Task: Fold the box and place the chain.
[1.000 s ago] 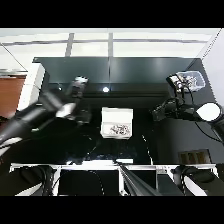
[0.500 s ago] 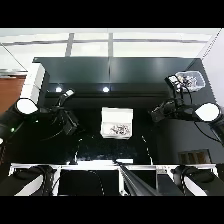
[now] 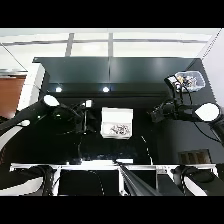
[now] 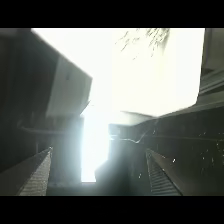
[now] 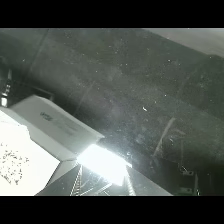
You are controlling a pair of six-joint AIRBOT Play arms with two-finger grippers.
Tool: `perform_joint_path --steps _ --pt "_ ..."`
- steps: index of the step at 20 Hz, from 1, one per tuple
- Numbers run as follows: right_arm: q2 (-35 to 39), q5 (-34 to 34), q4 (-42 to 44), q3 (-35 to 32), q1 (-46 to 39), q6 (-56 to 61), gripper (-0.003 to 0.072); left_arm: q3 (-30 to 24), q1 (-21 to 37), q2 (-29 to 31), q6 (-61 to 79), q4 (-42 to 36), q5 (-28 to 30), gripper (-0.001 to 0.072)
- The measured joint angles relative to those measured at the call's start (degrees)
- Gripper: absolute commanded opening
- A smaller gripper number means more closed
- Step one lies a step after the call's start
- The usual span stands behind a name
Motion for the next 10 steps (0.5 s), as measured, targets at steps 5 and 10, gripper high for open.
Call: perform_joint_path --steps 5,10 --pt "-0.02 0.07 0.09 0.0 0.0 -0.02 0.0306 1.09 -4.55 -2.38 2.38 -0.15 -0.15 0.0715" --pt "0.0 0.66 0.39 0.0 0.0 -0.02 0.0306 1.29 -5.99 -2.93 2.6 -4.09 0.26 0.0713"
